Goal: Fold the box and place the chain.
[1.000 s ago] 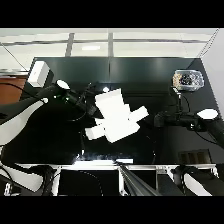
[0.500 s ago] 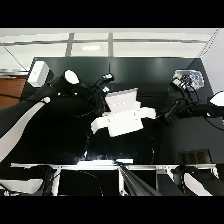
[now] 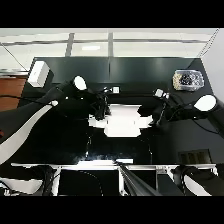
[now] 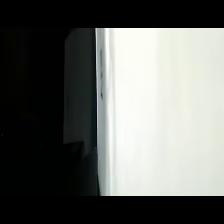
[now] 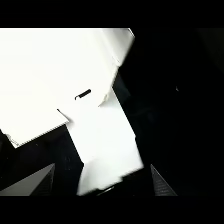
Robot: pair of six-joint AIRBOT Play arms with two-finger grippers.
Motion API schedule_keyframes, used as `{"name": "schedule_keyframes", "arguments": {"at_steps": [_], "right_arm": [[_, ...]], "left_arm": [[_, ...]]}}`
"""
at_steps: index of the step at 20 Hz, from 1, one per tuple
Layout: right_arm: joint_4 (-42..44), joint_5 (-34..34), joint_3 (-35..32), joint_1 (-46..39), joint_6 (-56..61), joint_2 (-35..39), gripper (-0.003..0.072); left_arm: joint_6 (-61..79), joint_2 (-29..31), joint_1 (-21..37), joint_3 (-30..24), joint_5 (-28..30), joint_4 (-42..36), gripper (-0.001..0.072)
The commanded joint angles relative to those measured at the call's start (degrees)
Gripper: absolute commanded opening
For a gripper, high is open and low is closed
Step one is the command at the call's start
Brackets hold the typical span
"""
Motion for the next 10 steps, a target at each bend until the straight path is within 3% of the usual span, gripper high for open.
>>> {"name": "schedule_keyframes", "arguments": {"at_steps": [1, 10], "right_arm": [[-0.2, -3.4, -1.6, 4.2, -1.7, 0.0, 0.0712], [0.3, -6.4, -2.6, 9.4, -2.1, -0.5, 0.0712]], "left_arm": [[1.1, -0.2, 0.2, -2.4, 0.1, 0.5, 0.0022], [0.9, -1.0, 1.3, -2.7, 1.2, 0.3, 0.0025]]}}
